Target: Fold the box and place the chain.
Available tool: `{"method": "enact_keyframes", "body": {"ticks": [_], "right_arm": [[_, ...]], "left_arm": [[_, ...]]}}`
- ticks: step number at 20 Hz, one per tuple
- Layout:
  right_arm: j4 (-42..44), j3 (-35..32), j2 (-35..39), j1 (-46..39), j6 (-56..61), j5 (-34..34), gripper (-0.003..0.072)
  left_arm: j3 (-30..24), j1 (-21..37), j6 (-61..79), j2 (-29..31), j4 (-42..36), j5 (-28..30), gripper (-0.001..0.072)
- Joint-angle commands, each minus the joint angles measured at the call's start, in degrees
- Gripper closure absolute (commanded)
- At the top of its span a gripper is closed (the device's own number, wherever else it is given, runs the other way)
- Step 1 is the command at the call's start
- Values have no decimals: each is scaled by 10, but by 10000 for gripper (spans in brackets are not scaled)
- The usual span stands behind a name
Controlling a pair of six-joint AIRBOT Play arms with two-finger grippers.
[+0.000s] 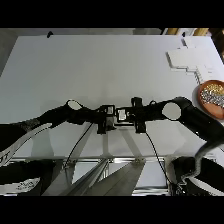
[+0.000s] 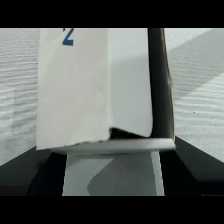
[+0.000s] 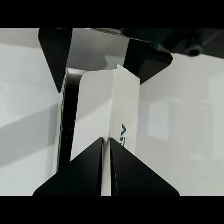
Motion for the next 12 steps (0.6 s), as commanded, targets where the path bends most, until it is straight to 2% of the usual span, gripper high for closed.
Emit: {"method": "enact_keyframes", "body": {"ticks": [1, 3, 5, 12], "right_arm": [[-1, -11, -1, 0, 0, -22, 633], [-1, -12, -1, 0, 0, -18, 622], [-1, -12, -1, 0, 0, -17, 479], [6, -12, -1, 0, 0, 52, 487]], "left_arm": [[0, 0, 1, 0, 1, -1, 561], [0, 0, 1, 0, 1, -1, 561], [0, 0, 1, 0, 1, -1, 561], [0, 0, 1, 0, 1, -1, 561]]}}
